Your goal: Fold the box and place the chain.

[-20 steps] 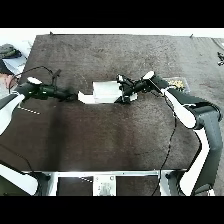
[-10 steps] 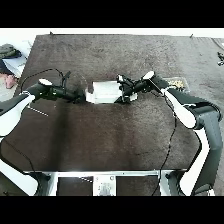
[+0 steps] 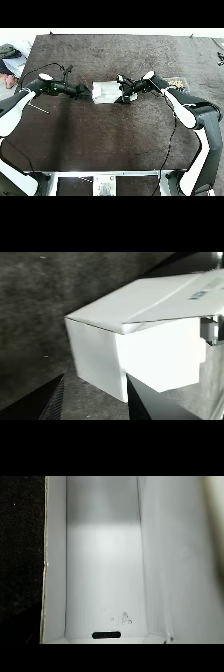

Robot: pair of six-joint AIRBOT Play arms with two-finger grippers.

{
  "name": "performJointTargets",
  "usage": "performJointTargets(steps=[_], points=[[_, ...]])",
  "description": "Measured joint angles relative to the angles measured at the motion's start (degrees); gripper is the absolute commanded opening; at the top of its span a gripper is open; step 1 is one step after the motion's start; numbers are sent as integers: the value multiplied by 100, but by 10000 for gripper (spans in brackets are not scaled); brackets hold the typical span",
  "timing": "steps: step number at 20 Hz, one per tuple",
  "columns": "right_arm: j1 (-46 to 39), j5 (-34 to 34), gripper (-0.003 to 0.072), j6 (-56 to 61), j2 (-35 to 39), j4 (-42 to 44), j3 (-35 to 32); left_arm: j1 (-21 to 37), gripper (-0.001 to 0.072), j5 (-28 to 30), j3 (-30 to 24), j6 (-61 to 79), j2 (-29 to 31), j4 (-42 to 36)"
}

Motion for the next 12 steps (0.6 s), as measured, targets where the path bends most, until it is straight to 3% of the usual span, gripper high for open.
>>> performJointTargets(steps=[12], points=[[0,0,371,0,0,-2,0,-343,415,37,221,-225,17,170]])
